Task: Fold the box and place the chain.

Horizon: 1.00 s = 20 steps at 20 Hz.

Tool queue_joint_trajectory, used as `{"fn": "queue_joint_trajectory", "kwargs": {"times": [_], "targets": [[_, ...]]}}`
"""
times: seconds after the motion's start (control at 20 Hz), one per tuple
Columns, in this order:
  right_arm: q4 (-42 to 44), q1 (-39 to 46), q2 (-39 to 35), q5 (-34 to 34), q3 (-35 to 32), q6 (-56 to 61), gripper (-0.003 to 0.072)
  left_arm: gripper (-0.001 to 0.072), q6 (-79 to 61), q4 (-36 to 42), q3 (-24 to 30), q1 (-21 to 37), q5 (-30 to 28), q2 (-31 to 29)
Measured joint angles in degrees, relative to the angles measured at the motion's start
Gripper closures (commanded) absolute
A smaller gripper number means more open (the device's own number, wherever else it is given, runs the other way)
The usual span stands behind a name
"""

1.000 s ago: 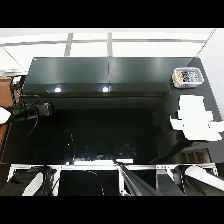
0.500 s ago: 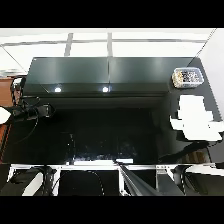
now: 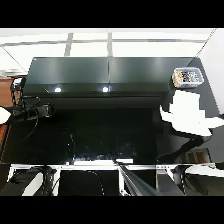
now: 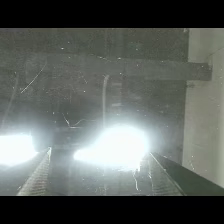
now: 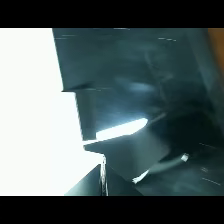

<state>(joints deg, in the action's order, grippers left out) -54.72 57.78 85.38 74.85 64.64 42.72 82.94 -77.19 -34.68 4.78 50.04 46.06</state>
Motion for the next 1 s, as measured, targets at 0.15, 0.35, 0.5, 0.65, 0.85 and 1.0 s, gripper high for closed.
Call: {"fn": "queue_joint_trajectory", "kwargs": {"times": [0.15, 0.35, 0.5, 0.65, 0.85, 1.0], "targets": [[4.94, -6.69, -3.98, 0.63, -4.81, -1.09, 0.0668, 0.0005, -0.02, 0.48, 0.00, 0.00, 0.13, 0.17], [12.76, -18.21, -10.12, 0.98, -13.77, -2.99, 0.0669, 0.0005, -0.09, 3.13, 0.00, -0.33, 0.20, 1.18], [23.39, -27.12, -17.22, -4.09, -23.80, -6.10, 0.0668, 0.0005, -0.61, 6.64, 0.00, -1.73, 0.26, 2.95], [32.28, -36.17, -25.18, -10.73, -33.07, -9.05, 0.0668, 0.0005, -4.42, 12.59, -0.02, -4.22, 0.31, 5.38], [37.40, -46.95, -32.30, -20.13, -41.13, -9.35, 0.0668, 0.0010, -14.88, 28.35, -0.79, -7.28, 0.61, 11.32], [38.91, -53.13, -34.16, -24.15, -43.65, -8.15, 0.0668, 0.0010, -23.67, 40.37, -1.88, -9.97, 1.01, 17.62]]}}
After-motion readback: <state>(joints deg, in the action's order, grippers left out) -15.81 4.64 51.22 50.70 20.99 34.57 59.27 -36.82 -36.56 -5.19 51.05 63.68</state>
